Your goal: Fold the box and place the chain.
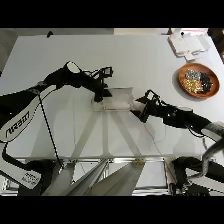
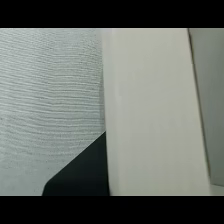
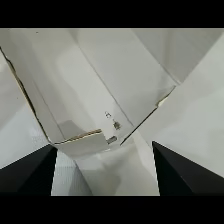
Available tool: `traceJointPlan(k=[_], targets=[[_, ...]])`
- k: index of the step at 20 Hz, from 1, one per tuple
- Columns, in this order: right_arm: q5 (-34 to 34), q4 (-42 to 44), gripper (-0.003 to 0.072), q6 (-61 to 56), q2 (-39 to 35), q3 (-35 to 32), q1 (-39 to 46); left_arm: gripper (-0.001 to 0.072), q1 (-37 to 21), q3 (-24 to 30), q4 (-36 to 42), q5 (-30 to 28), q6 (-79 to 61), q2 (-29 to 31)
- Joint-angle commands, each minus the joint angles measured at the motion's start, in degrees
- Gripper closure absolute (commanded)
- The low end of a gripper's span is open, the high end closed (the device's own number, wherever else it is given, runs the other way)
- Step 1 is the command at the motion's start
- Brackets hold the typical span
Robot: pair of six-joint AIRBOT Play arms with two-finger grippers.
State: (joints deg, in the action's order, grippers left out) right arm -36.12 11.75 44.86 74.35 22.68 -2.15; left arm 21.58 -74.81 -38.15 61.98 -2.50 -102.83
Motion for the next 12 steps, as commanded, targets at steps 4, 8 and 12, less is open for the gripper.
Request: traceJointPlan(k=[4, 8, 12], targets=[[1.16, -2.93, 0.0056, -1.46, 0.02, 2.43, -0.02, 0.0695, -0.04, -0.07, 0.0, 0.0, -0.02, 0.04], [1.22, -7.74, 0.0056, -2.84, 0.33, 4.33, -0.02, 0.0695, -0.04, -0.07, 0.0, 0.0, -0.02, 0.04], [-2.51, -20.96, 0.0056, -10.34, 4.15, 9.68, 2.1, 0.0695, -0.04, -0.07, 0.0, 0.0, -0.02, 0.04]])
